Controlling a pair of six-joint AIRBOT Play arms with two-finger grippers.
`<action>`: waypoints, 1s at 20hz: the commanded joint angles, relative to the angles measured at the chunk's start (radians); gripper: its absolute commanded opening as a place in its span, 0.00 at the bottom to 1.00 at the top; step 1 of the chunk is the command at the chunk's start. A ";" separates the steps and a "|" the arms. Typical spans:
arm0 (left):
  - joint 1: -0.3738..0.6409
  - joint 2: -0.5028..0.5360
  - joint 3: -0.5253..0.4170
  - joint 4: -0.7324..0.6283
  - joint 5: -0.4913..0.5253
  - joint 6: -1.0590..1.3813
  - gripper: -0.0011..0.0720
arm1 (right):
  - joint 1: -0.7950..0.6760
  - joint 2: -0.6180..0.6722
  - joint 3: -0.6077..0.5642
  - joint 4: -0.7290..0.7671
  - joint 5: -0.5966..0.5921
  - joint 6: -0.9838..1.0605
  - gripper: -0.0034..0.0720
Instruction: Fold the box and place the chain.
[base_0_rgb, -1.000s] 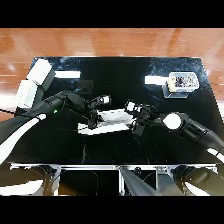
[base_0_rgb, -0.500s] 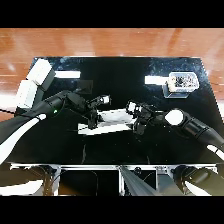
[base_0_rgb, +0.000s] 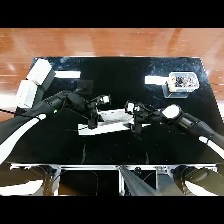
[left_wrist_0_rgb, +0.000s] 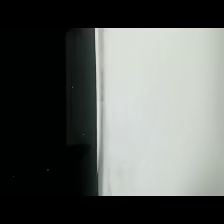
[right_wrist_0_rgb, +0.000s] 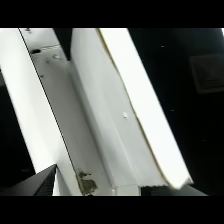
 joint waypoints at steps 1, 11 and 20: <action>0.000 0.000 0.001 0.000 0.002 0.000 0.03 | -0.001 -0.033 0.007 0.031 0.095 -0.036 1.00; 0.000 0.000 0.001 0.000 0.000 0.000 0.03 | 0.002 -0.040 0.005 -0.099 0.142 0.117 1.00; 0.000 0.000 0.001 0.000 0.002 -0.001 0.03 | 0.012 -0.088 0.005 -0.116 0.109 0.153 1.00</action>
